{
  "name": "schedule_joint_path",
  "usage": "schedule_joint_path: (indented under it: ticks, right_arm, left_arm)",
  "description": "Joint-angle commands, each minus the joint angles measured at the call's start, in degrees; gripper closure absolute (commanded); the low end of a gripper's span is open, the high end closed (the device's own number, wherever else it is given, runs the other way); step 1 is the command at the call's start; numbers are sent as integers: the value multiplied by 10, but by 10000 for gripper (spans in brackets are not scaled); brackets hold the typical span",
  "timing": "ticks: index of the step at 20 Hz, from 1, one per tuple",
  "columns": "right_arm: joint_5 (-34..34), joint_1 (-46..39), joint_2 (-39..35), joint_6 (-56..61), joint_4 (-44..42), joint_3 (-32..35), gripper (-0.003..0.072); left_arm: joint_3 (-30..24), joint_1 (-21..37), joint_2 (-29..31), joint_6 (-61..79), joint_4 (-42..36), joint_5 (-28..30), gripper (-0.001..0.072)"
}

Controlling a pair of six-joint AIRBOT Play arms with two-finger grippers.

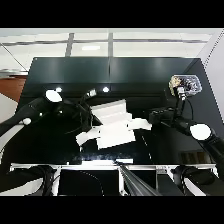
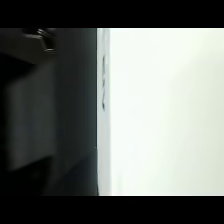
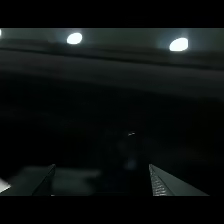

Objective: Fold the box and place the chain.

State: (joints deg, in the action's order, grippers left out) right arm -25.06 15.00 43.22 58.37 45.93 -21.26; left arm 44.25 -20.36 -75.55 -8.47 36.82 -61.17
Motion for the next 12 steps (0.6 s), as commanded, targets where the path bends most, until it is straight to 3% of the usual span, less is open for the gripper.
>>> schedule_joint_path:
  ticks: [1,5,8,12]
  right_arm:
    - [-29,-21,0,-143,17,-3,-17]
    - [-58,-21,0,-262,17,-3,-17]
    - [-73,-21,0,-300,17,-3,-17]
    - [-127,-21,2,-382,17,-3,-18]
  left_arm:
    - [-33,-36,38,23,71,68,684]
    - [-65,-36,38,99,-1,116,686]
    - [-82,-38,38,150,-4,164,685]
    - [-90,-38,31,208,-5,166,681]
